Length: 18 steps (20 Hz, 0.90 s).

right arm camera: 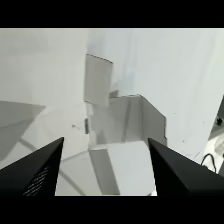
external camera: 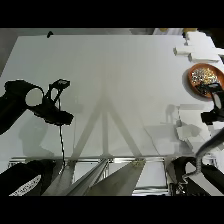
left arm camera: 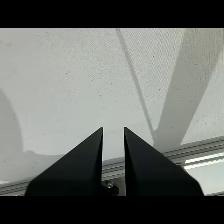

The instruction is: Fold the box and place the chain.

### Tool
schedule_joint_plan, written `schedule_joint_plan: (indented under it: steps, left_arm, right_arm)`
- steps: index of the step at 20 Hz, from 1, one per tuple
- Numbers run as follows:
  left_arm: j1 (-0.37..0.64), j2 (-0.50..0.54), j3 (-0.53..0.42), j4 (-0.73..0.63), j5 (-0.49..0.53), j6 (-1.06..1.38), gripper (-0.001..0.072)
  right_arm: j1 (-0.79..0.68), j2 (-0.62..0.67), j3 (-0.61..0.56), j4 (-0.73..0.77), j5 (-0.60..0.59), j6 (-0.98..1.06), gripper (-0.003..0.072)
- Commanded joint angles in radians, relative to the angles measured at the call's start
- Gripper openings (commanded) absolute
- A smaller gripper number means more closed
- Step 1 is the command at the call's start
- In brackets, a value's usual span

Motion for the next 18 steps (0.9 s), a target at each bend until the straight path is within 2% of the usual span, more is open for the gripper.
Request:
schedule_joint_plan:
  steps: [1, 2, 4, 7, 8, 10, 12, 13, 14, 15, 18]
  left_arm:
    - [0.001, -0.001, 0.000, 0.001, 0.000, 0.000, 0.0150]
    - [0.001, -0.001, 0.000, 0.000, 0.000, 0.000, 0.0150]
    - [0.001, -0.001, 0.000, 0.000, 0.000, 0.000, 0.0150]
    - [0.001, -0.001, 0.000, 0.000, 0.000, 0.000, 0.0150]
    - [0.001, -0.001, 0.000, 0.000, 0.000, 0.000, 0.0150]
    - [0.001, -0.001, 0.000, 0.001, 0.000, 0.000, 0.0150]
    - [0.001, -0.001, 0.000, 0.001, 0.000, 0.000, 0.0150]
    - [0.001, -0.001, 0.000, 0.000, 0.000, 0.000, 0.0150]
    - [0.001, -0.001, 0.000, 0.000, 0.000, 0.000, 0.0150]
    - [0.001, -0.001, 0.000, 0.000, 0.000, 0.000, 0.0150]
    - [0.001, -0.001, 0.000, 0.001, -0.001, 0.000, 0.0150]
  right_arm:
    - [-0.191, 0.000, 0.001, -0.017, -0.072, -0.095, 0.0565]
    - [-0.231, -0.002, 0.001, -0.018, -0.087, -0.109, 0.0562]
    - [-0.287, -0.011, 0.001, -0.014, -0.110, -0.130, 0.0511]
    - [-0.320, -0.059, 0.001, -0.014, -0.127, -0.134, 0.0508]
    - [-0.320, -0.082, 0.001, -0.013, -0.124, -0.134, 0.0442]
    - [-0.320, -0.119, 0.001, -0.010, -0.109, -0.125, 0.0420]
    - [-0.320, -0.143, 0.001, -0.013, -0.071, -0.111, 0.0327]
    - [-0.320, -0.147, 0.001, -0.010, -0.061, -0.080, 0.0210]
    - [-0.319, -0.146, 0.001, 0.002, -0.054, -0.072, 0.0057]
    - [-0.309, -0.141, 0.001, 0.022, -0.040, -0.078, 0.0019]
    - [-0.207, -0.092, 0.002, 0.074, 0.031, -0.078, 0.0018]
